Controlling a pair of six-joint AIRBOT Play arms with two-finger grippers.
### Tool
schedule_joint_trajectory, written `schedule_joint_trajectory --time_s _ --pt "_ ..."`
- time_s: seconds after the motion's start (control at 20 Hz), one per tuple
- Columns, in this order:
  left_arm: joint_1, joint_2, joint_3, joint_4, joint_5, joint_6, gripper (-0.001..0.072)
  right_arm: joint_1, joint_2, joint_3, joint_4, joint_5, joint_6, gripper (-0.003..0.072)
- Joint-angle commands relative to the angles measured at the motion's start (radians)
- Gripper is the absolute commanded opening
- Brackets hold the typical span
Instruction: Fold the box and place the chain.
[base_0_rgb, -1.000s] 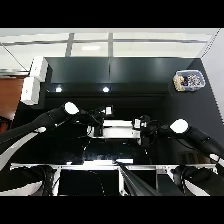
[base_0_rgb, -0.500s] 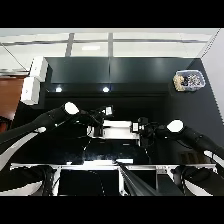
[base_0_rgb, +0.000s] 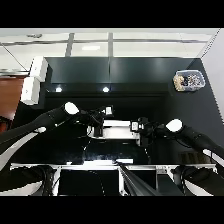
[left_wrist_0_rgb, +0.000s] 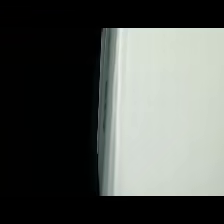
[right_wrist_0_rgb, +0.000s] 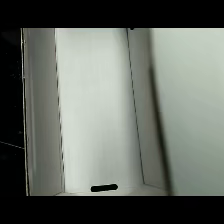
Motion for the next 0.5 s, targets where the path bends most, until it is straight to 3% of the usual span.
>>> schedule_joint_trajectory --time_s 0.0,0.45 --pt "0.000 -0.001 0.000 0.000 0.000 0.001 0.0030 0.001 -0.002 0.003 -0.004 -0.002 0.008 0.0702" --pt "0.000 -0.001 0.000 0.001 0.000 0.001 0.0030 0.000 -0.002 0.003 -0.019 0.004 0.020 0.0702"
